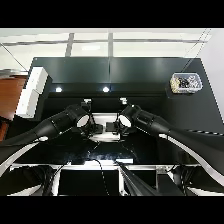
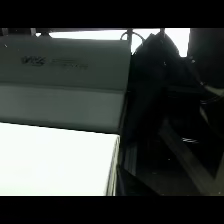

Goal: Fold the box and place the chain.

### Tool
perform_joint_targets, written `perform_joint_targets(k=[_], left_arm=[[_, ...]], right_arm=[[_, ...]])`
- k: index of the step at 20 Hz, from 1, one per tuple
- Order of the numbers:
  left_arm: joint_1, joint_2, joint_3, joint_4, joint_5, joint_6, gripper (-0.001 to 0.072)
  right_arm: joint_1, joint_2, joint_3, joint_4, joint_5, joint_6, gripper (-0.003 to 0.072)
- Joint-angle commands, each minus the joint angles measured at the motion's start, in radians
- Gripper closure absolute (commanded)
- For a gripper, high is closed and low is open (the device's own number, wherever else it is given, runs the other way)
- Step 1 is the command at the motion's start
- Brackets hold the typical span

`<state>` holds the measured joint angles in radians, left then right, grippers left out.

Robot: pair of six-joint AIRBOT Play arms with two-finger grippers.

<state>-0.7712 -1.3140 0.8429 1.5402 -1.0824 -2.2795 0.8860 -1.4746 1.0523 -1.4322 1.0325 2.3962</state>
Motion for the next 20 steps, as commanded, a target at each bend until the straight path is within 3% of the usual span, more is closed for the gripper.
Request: perform_joint_targets(k=[1,10,12,14,20], left_arm=[[0.000,-0.001,0.000,0.000,0.000,0.002,0.0680],[0.000,-0.001,0.000,0.000,0.000,0.002,0.0680],[0.000,-0.001,0.000,0.000,0.000,0.002,0.0680],[0.000,-0.001,0.000,0.000,0.000,0.002,0.0680],[0.000,-0.001,0.000,-0.004,-0.003,0.002,0.0680]], right_arm=[[0.001,-0.008,0.007,0.000,0.015,0.009,0.0503],[0.014,-0.032,0.008,-0.001,0.015,0.009,0.0505],[0.016,-0.032,0.010,-0.002,0.019,0.009,0.0607],[0.016,-0.032,0.010,-0.001,0.019,0.013,0.0659],[0.016,-0.032,0.010,-0.001,0.018,0.023,0.0660]])
